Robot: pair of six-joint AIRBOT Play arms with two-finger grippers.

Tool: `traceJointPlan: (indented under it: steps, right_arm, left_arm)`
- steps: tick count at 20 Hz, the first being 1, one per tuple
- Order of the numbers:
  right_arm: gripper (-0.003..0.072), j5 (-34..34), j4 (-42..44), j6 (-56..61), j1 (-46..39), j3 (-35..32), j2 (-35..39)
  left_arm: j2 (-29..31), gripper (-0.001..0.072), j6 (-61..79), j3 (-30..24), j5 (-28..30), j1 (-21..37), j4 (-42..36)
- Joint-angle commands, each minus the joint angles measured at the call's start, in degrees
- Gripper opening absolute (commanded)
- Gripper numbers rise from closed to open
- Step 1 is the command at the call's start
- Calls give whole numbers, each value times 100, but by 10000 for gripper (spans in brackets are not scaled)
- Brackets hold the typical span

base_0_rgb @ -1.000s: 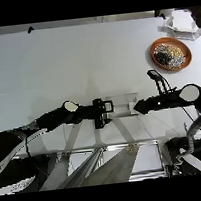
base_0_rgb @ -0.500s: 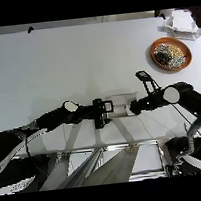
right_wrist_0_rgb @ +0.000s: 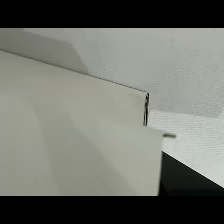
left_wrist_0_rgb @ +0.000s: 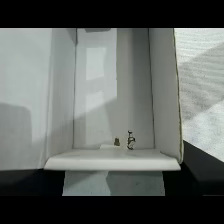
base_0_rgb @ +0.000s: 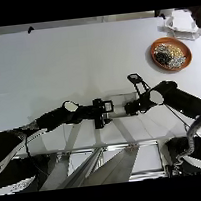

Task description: Fold the box and place the chain.

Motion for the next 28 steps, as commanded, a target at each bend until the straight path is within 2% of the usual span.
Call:
traceJointPlan:
  steps: [1,10,12,17,18,20,21,22,25,27,28]
  right_arm:
    - [397,11,-413,538,52,28,-120]
    - [392,-160,-391,852,216,28,-516]
    - [361,-334,-400,1003,273,28,-520]
    - [319,-149,-645,1143,273,28,-570]
    - [218,-133,-647,1174,273,28,-586]
    - [87,-74,-651,1185,273,28,-586]
    - [33,-13,-684,1185,273,28,-586]
    - [17,50,-741,1185,273,28,-586]
    - [18,131,-868,1231,273,28,-586]
    - [220,114,-866,1228,273,28,-586]
    - [221,122,-870,1228,273,28,-586]
  left_arm:
    - [-2,273,0,-2,2,-4,2]
    - [-2,273,0,-2,2,-4,0]
    - [-2,273,0,-2,2,-4,0]
    - [-2,273,0,-2,2,-4,0]
    - [-2,273,0,-2,2,-4,0]
    - [-2,273,0,-2,2,-2,0]
    - [-2,273,0,-2,2,-4,0]
    - [-2,273,0,-2,2,-4,0]
    - [-2,273,0,-2,2,-4,0]
    - [-2,273,2,-2,2,-4,0]
    - [-2,273,0,-2,2,-2,0]
